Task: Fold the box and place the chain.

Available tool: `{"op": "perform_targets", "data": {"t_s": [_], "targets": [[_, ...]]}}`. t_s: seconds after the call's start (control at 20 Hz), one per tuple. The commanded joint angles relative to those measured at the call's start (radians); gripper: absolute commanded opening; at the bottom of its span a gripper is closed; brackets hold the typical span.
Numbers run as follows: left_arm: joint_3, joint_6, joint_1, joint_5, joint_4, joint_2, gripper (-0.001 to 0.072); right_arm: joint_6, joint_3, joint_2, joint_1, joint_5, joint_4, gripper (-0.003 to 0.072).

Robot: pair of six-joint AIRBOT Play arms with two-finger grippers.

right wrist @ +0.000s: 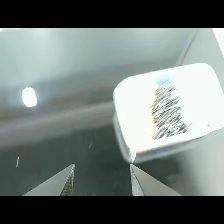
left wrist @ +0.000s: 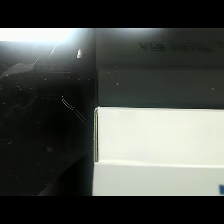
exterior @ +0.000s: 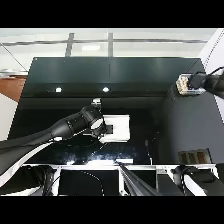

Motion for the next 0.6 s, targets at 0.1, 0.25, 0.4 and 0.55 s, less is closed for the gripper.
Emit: {"op": "perform_targets", "data": {"t_s": [0.1,0.25,0.4,0.55], "targets": [[0.0,0.0,0.001,0.01,0.006,0.0,0.0028,-0.272,0.004,-0.126,-0.233,-0.226,0.505,0.0427],[0.0,0.001,0.001,0.01,0.006,0.0,0.0028,-0.563,0.09,-0.259,-0.241,-0.159,0.762,0.0503],[0.0,0.0,0.001,0.011,0.014,0.0,0.0028,-0.684,0.28,-0.422,-0.243,0.034,0.756,0.062],[0.0,0.0,0.001,0.022,0.016,0.0,0.0028,-0.671,0.439,-0.542,-0.248,0.144,0.547,0.069]]}}
